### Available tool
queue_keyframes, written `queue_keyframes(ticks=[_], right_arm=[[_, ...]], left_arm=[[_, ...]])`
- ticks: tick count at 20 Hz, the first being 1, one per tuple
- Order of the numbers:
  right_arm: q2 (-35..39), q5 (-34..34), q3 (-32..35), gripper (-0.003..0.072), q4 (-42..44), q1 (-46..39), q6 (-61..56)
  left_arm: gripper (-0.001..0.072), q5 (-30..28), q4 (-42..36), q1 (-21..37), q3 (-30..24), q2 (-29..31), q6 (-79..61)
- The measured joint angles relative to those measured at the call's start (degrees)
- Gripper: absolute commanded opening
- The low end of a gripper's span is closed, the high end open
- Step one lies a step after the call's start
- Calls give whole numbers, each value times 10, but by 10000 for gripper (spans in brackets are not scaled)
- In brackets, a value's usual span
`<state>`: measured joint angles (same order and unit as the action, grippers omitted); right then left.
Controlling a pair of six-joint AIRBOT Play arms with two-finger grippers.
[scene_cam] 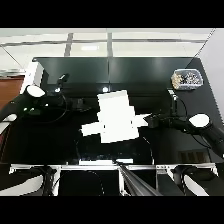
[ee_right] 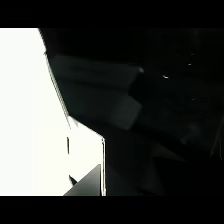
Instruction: Fold the box and place the chain.
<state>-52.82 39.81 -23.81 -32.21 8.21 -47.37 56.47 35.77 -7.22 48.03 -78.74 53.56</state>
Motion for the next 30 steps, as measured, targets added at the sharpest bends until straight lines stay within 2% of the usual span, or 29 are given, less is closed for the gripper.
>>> queue_keyframes(ticks=[3,7,10,12,13,15,17,18,19,21,25,30], right_arm=[[1,-6,3,13,3,12,-2],[1,-9,5,13,4,17,-5],[1,-10,5,13,4,18,-5],[1,-10,5,14,4,19,-6],[1,-10,5,13,4,19,-6],[1,-10,5,13,4,19,-6],[1,-10,5,14,4,19,-6],[1,-10,5,15,4,19,-6],[1,-10,5,38,4,19,-6],[1,-12,4,605,5,19,-6],[1,28,-31,615,-59,10,-6],[2,183,-126,615,-211,6,56]], left_arm=[[688,42,-78,-18,26,-60,-101],[667,118,-118,-53,80,-133,-182],[481,193,-94,-74,129,-181,-203],[359,222,-63,-84,153,-201,-210],[324,227,-53,-87,160,-208,-213],[131,237,-38,-90,169,-217,-222],[113,238,-29,-92,174,-222,-233],[69,238,-27,-93,176,-223,-237],[27,238,-26,-93,177,-224,-241],[26,240,-22,-94,178,-225,-246],[22,237,-18,-94,179,-223,-248],[20,228,-4,-108,169,-184,-247]])
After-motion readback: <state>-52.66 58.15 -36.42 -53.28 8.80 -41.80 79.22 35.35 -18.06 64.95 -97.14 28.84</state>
